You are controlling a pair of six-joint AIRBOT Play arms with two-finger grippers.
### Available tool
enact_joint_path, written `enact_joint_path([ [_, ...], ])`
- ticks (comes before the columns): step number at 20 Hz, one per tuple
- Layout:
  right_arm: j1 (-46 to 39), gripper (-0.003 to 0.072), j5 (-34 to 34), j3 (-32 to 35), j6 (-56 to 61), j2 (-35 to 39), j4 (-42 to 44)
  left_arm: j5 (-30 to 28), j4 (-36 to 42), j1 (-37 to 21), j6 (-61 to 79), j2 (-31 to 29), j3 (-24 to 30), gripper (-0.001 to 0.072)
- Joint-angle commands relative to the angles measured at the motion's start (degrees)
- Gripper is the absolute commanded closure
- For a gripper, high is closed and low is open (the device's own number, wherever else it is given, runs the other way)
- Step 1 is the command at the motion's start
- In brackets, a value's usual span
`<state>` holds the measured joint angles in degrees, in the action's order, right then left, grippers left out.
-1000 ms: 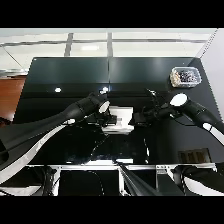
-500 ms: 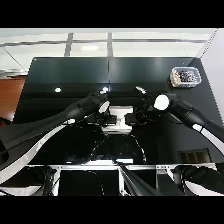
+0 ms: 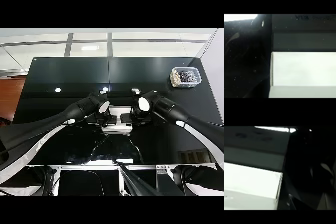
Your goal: Fold the box and place the chain.
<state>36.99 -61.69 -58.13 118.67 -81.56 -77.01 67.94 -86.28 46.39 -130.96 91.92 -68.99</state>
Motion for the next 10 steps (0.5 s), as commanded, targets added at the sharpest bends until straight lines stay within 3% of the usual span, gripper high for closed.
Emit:
enact_joint_path([
  [1, 2.1, 0.0334, -0.8, -0.5, 5.9, -1.3, -4.2, 0.1, 0.0, 0.0, 0.0, 0.0, 0.0, 0.0681],
  [3, 2.7, 0.0334, -0.9, -0.5, 7.0, -1.6, -5.1, 0.0, 0.0, 0.0, 0.0, 0.0, 0.0, 0.0681],
  [5, 2.7, 0.0432, -0.9, -0.5, 7.0, -1.7, -5.1, 0.0, 0.0, 0.0, 0.0, 0.0, 0.0, 0.0681],
  [6, 2.7, 0.0434, -0.7, -0.5, 7.1, -1.7, -5.1, 0.0, 0.0, 0.0, 0.0, 0.0, 0.0, 0.0681],
  [8, 2.7, 0.0669, -0.6, -0.5, 7.1, -1.8, -5.1, 0.0, 0.0, 0.0, 0.0, 0.0, 0.0, 0.0681],
  [10, 2.7, 0.0671, -0.7, -0.5, 7.1, -1.7, -5.1, 0.0, 0.0, 0.0, 0.0, 0.0, 0.0, 0.0681],
])
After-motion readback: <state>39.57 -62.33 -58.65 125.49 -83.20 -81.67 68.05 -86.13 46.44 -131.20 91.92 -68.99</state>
